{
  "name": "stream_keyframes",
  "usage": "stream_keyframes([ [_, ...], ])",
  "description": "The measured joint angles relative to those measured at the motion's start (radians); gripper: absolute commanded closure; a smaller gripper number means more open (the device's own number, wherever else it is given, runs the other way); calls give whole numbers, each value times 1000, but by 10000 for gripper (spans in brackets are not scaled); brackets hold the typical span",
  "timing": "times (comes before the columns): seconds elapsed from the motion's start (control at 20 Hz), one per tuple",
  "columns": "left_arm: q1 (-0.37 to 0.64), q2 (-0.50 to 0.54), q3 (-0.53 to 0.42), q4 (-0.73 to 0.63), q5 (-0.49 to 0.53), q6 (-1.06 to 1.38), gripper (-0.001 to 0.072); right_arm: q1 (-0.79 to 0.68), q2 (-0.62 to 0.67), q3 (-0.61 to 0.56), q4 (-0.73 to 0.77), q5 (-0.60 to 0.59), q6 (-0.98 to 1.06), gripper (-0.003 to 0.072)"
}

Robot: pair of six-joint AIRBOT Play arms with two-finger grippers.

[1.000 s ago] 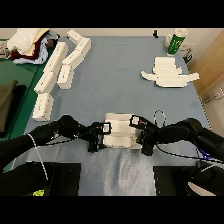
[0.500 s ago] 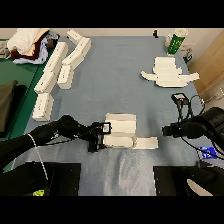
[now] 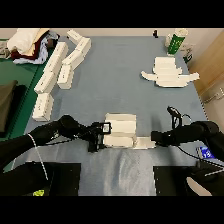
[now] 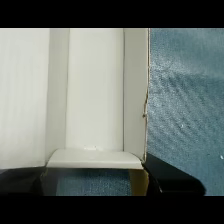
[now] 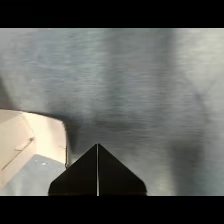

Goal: Fold the box.

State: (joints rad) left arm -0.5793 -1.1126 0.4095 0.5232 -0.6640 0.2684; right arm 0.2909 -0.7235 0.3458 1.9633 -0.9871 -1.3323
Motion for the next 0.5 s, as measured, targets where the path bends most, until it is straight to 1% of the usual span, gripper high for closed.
stream_keyframes([
  [0.15,0,0,0,0,0,0,170,-2,4,-5,80,2,-40,685],
  [0.45,0,0,0,0,0,0,170,18,5,-8,193,12,-111,683],
  [0.5,0,0,0,0,0,0,170,19,5,-5,211,12,-121,668],
])
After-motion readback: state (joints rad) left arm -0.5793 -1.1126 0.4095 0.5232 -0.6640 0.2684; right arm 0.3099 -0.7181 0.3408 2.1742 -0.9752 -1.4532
